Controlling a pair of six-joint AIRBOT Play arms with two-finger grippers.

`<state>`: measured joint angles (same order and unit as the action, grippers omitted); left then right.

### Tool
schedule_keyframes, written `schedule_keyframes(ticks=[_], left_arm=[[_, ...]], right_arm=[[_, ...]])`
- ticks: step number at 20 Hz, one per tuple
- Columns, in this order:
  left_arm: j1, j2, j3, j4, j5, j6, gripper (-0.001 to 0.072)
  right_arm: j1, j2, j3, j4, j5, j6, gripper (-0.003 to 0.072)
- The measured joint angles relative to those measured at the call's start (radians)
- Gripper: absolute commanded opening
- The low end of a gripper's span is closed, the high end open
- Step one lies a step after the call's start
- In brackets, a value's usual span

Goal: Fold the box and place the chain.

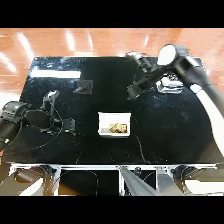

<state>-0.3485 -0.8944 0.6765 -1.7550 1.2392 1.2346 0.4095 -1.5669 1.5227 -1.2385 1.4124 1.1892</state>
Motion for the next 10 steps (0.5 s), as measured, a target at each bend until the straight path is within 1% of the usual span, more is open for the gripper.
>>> schedule_keyframes(ticks=[2, 5, 10], left_arm=[[-0.004, -0.004, 0.000, -0.004, -0.008, 0.000, 0.0548], [-0.008, -0.007, 0.000, -0.008, -0.013, 0.000, 0.0548], [-0.009, -0.008, 0.000, -0.010, -0.017, 0.000, 0.0548]], right_arm=[[0.040, -0.028, 0.011, 0.014, 0.027, -0.032, 0.0600], [0.082, -0.047, 0.019, 0.042, 0.116, -0.083, 0.0600], [0.132, -0.056, 0.023, 0.098, 0.190, -0.133, 0.0599]])
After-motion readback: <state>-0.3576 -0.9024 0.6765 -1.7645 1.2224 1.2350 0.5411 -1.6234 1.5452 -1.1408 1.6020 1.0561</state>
